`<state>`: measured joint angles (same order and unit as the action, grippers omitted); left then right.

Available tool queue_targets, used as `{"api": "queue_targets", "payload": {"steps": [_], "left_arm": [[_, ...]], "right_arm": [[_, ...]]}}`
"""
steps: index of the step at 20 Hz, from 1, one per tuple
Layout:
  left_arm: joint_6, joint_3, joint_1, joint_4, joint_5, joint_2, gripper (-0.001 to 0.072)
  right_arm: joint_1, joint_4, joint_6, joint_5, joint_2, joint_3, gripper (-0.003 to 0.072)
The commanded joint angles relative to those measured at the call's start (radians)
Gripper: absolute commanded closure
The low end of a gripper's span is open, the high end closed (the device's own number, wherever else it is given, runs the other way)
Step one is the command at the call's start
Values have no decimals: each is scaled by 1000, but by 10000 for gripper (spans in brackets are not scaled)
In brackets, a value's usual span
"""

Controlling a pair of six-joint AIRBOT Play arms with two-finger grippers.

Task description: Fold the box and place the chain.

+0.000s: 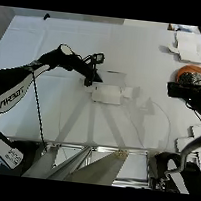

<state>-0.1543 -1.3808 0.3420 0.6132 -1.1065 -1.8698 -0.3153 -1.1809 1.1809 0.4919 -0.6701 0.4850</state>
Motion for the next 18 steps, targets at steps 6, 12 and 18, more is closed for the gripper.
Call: {"api": "queue_targets", "payload": {"steps": [6,12,18], "left_arm": [[4,0,1,1,3,-11,699],[5,0,1,1,3,-11,698],[5,0,1,1,3,-11,698]], "right_arm": [[0,0,0,-2,1,1,42],[0,0,-1,-14,1,1,44],[23,11,-167,20,1,12,20]]}}
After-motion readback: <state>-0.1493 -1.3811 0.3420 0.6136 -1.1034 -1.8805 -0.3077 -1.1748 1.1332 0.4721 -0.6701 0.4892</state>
